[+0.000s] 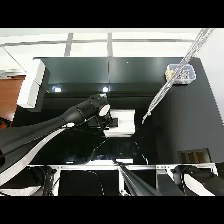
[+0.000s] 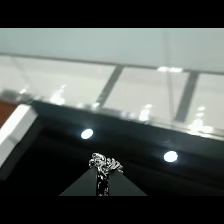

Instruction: Fold the box and place the chain.

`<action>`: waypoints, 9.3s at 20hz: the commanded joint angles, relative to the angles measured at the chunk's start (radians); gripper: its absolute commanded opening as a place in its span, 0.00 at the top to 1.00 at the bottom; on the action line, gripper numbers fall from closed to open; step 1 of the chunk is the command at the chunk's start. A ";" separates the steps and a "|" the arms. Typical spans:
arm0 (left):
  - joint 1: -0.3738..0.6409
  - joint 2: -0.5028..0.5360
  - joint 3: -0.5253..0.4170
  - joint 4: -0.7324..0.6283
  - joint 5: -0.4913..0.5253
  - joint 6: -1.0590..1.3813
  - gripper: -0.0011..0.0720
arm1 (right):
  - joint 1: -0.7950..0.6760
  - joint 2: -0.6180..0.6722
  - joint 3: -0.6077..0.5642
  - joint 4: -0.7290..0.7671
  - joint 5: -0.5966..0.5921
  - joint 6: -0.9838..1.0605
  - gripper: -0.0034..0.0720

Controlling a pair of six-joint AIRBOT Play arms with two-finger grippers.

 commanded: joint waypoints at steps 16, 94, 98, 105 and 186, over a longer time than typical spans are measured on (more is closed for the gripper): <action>0.000 0.000 0.001 0.000 0.001 0.000 0.95 | 0.117 0.003 0.000 0.248 -0.040 0.010 0.93; 0.003 -0.001 0.000 0.002 0.033 0.001 0.95 | 0.170 0.200 -1.106 -0.483 -0.068 0.052 0.48; 0.004 0.000 0.010 -0.004 -0.005 0.009 0.92 | 0.171 0.200 -1.172 -0.416 -0.148 0.047 0.48; -0.040 0.210 0.056 0.153 -0.105 0.171 0.20 | 0.171 0.200 -1.256 -0.410 -0.198 0.040 0.48; 0.286 0.227 -0.512 -0.941 0.438 2.578 0.48 | 0.451 -0.021 -1.316 0.137 -0.521 -1.224 0.55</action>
